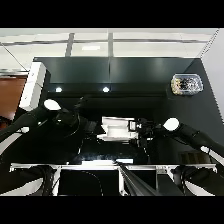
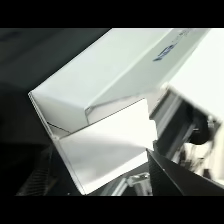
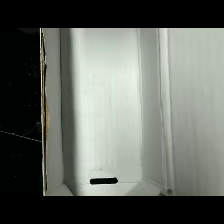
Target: Fold the box and place the chain.
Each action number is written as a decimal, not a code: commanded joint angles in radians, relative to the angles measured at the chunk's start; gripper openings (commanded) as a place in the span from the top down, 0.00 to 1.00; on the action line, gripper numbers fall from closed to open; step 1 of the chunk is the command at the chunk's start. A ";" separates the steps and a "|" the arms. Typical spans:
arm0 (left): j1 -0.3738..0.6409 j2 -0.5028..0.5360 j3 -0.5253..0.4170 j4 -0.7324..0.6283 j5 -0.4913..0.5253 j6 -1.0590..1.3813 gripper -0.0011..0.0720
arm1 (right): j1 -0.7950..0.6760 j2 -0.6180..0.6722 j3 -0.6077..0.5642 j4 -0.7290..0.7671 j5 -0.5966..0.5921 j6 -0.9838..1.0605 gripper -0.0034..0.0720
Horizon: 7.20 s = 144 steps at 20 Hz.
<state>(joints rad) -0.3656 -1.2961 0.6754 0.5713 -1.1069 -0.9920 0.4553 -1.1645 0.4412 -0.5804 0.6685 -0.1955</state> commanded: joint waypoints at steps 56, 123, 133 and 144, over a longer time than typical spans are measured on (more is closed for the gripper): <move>-0.550 -0.190 0.358 0.935 0.073 -1.373 0.74 | 0.002 0.000 0.000 0.001 -0.019 0.000 0.54; -0.549 -0.189 0.372 0.964 0.006 -1.372 0.95 | 0.058 0.073 0.000 0.002 -0.086 0.324 0.64; -0.549 -0.189 0.372 0.964 0.005 -1.372 0.95 | 0.058 0.084 0.001 -0.037 -0.078 0.412 0.88; -0.549 -0.190 0.372 0.964 0.004 -1.372 0.95 | -0.645 0.298 -0.014 -0.417 0.310 1.709 0.94</move>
<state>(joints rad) -0.9150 -1.4853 1.0470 1.5341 -1.1027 -2.3631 -0.0212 -0.8776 0.4999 -1.0500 0.9020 1.2736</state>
